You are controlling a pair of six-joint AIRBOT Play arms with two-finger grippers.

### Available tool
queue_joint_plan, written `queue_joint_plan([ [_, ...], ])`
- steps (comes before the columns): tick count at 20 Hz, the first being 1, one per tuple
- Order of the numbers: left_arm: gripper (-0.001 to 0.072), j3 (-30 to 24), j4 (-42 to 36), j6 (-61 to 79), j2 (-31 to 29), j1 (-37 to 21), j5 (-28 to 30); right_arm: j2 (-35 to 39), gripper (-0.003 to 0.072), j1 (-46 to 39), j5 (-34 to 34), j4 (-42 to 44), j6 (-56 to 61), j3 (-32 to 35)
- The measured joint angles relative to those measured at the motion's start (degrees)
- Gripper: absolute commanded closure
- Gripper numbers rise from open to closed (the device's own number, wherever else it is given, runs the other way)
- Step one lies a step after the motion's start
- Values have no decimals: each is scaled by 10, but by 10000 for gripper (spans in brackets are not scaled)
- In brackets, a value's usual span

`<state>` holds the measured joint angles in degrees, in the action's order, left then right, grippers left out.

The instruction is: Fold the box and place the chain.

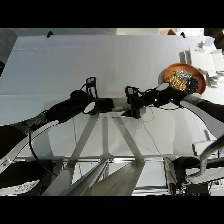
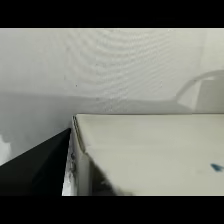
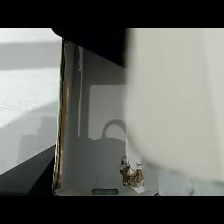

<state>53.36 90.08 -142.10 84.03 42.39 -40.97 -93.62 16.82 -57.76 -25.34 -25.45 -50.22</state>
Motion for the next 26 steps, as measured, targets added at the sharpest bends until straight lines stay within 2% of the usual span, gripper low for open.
queue_joint_plan([
  [1,74,-1,0,7,-10,-7,-24,0,181,0,-1,0,0,0],
  [2,74,0,-3,23,-22,-15,-22,0,181,0,0,1,0,0],
  [7,75,0,-78,178,-110,-78,-74,0,181,0,-3,0,-1,0],
  [10,76,-1,-153,331,-162,-128,-125,0,181,0,-2,0,-1,0],
  [14,75,-17,-233,596,-195,-203,-193,0,181,0,-2,0,-1,0],
  [17,68,-65,-308,825,-195,-263,-189,0,181,0,-2,0,-1,0],
  [18,18,-82,-341,902,-188,-282,-184,0,181,0,-2,0,-1,0],
  [21,9,-121,-438,1151,-145,-328,-191,0,181,0,-1,1,-1,0],
  [26,7,-141,-563,1463,-70,-341,-200,0,181,0,-1,1,-1,0],
])
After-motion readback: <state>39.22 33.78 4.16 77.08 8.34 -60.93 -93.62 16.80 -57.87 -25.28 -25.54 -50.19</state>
